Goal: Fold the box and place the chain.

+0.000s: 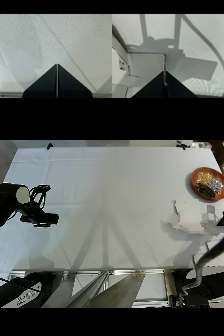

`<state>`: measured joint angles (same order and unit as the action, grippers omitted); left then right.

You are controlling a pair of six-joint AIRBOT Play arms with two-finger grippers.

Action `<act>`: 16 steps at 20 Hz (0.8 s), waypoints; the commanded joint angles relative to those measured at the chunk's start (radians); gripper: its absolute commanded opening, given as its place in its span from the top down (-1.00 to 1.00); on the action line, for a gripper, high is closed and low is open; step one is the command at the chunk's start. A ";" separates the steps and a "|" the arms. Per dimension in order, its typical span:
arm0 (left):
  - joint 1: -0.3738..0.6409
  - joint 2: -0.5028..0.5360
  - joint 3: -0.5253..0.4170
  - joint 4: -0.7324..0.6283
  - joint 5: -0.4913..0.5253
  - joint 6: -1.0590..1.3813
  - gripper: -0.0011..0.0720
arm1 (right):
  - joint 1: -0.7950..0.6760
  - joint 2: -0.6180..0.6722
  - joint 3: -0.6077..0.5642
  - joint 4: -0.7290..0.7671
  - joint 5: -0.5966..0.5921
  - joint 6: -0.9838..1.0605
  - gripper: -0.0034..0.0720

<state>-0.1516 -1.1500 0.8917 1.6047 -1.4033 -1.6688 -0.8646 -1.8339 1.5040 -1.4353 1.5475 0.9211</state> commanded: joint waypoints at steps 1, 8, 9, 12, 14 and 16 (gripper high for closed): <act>0.000 0.000 0.000 0.000 0.000 0.000 0.94 | 0.000 0.007 0.000 0.150 0.010 -0.048 0.88; 0.000 0.000 0.000 0.000 0.000 0.000 0.94 | 0.123 0.132 0.000 0.603 0.032 -0.207 0.89; 0.000 0.000 0.000 0.001 0.000 0.000 0.94 | 0.163 0.153 0.000 0.627 0.031 -0.212 0.89; 0.000 0.000 0.000 0.000 0.000 0.000 0.94 | 0.305 0.211 -0.001 0.643 0.035 -0.207 0.89; 0.001 0.000 0.000 0.001 0.000 0.000 0.94 | 0.406 0.243 -0.003 0.650 0.037 -0.190 0.89; 0.000 0.000 0.000 0.000 0.000 0.000 0.94 | 0.498 0.279 -0.003 0.651 0.027 -0.155 0.89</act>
<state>-0.1516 -1.1500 0.8917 1.6051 -1.4029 -1.6691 -0.4915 -1.6043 1.5017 -0.8154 1.5814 0.7334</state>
